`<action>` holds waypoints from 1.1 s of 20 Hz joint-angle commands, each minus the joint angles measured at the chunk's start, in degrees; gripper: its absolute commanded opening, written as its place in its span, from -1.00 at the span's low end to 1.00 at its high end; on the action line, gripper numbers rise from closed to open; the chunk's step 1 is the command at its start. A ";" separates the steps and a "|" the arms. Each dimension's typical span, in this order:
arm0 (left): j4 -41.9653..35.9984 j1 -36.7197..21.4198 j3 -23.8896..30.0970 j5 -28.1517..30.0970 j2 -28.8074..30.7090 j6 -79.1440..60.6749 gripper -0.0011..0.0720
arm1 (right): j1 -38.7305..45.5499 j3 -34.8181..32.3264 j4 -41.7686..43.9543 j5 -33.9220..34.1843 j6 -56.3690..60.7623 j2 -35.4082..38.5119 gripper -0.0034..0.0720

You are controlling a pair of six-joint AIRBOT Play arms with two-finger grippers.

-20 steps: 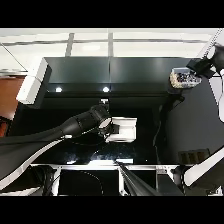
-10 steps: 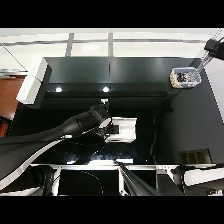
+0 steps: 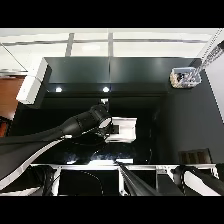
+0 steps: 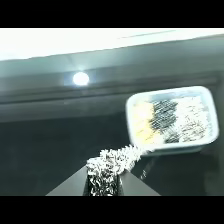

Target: Fold the box and place the chain.

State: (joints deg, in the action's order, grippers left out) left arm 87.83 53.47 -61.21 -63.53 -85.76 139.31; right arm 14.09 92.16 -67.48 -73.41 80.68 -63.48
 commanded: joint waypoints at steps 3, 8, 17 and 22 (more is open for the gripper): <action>0.00 -0.02 0.02 -0.02 -0.02 0.00 -0.89 | -0.39 -14.97 8.46 -2.71 -2.97 14.29 -0.80; 0.00 -0.02 0.02 -0.02 -0.02 0.00 -0.89 | -8.68 -25.24 12.48 -7.61 -3.45 17.25 -0.80; 0.00 -0.02 0.02 -0.02 -0.02 -0.02 -0.89 | -21.88 -31.76 18.73 -9.94 -3.39 17.22 -0.80; 0.00 -0.02 0.02 -0.02 -0.02 0.00 -0.89 | -24.68 -31.76 28.52 -6.19 -3.61 17.22 -0.80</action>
